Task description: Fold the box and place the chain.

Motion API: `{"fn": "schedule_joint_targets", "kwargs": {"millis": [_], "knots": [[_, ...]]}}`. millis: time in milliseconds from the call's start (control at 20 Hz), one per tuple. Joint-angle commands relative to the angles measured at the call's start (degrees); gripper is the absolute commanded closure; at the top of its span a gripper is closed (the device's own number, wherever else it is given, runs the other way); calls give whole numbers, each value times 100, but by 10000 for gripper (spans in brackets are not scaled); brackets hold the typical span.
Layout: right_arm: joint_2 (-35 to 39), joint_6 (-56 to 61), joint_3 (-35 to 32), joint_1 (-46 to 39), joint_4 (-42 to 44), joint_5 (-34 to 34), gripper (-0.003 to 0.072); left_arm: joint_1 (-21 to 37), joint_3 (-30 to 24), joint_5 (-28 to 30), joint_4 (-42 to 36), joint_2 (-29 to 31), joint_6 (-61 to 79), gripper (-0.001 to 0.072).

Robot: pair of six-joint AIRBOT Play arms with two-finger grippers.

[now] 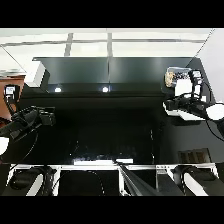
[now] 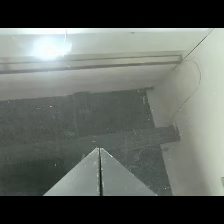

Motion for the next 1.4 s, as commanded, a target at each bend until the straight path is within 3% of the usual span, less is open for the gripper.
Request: {"fn": "schedule_joint_targets", "kwargs": {"millis": [0, 700, 900, 950, 1000, 1050, 1100, 1150, 1200, 1350], "knots": [[-2, 0, -2, 2, 2, 0, 674, -4, -2, 0, 0, 4, 2, 681], [-2, 9, -2, 2, 35, -11, 674, -4, -9, 195, -122, 4, -15, 681], [-2, 9, -2, 4, 841, -70, 674, -4, -13, 505, -129, -166, -13, 676], [-2, 7, -2, 4, 1314, -66, 674, -42, -7, 608, -146, -297, 4, 533], [-7, -15, -4, 7, 1727, -225, 674, -138, -7, 723, -127, -479, 107, 221], [-17, -22, -2, 20, 1963, -514, 673, -262, 15, 809, -129, -675, 210, -6], [-31, -20, -2, 39, 2022, -776, 648, -409, 122, 715, -127, -894, 302, -8], [-72, -20, -2, 72, 2041, -975, 282, -564, 262, 634, -127, -1095, 304, -8], [-133, -48, -2, 122, 2022, -1086, -34, -728, 411, 605, -125, -1274, 304, -8], [-337, 264, 144, 9, 1547, -890, -34, -938, 942, 39, 431, -1729, -402, -7]]}}
